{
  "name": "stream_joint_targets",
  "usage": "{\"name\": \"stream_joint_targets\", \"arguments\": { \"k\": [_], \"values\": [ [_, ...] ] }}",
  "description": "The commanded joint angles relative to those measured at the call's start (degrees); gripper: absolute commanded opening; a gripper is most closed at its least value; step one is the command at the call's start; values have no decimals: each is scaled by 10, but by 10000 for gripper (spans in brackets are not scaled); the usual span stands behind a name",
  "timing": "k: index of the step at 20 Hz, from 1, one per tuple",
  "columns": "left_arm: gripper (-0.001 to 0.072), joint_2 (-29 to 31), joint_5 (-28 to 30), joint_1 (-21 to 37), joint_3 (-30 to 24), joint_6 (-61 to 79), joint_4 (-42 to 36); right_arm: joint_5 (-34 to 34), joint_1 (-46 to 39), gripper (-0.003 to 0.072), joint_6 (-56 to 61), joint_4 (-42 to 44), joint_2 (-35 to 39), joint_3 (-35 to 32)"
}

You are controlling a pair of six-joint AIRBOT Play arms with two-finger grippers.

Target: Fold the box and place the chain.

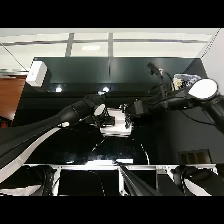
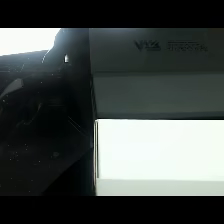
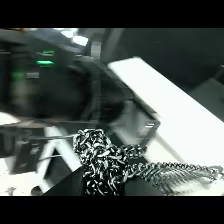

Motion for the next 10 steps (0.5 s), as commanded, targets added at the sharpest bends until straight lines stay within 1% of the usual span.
{"name": "stream_joint_targets", "arguments": {
  "k": [1, 4, 5, 6, 7, 10],
  "values": [
    [29, 0, 0, 0, 0, 0, 0, -61, 18, 13, 0, -23, -3, -28],
    [29, 0, 0, 0, 0, 0, 0, -56, 18, 17, 0, -25, -3, -28],
    [30, 0, 0, 0, 0, 0, 0, -52, 18, 103, 0, -24, -3, -28],
    [29, 0, 0, 0, 0, 0, 0, -47, 18, 296, 0, -24, -3, -28],
    [29, 0, 0, 0, 0, 0, 0, -43, 13, 341, -2, -26, -3, -28],
    [30, 0, 0, 0, 0, 0, 0, 12, -50, 340, -29, -41, 8, -18]
  ]
}}
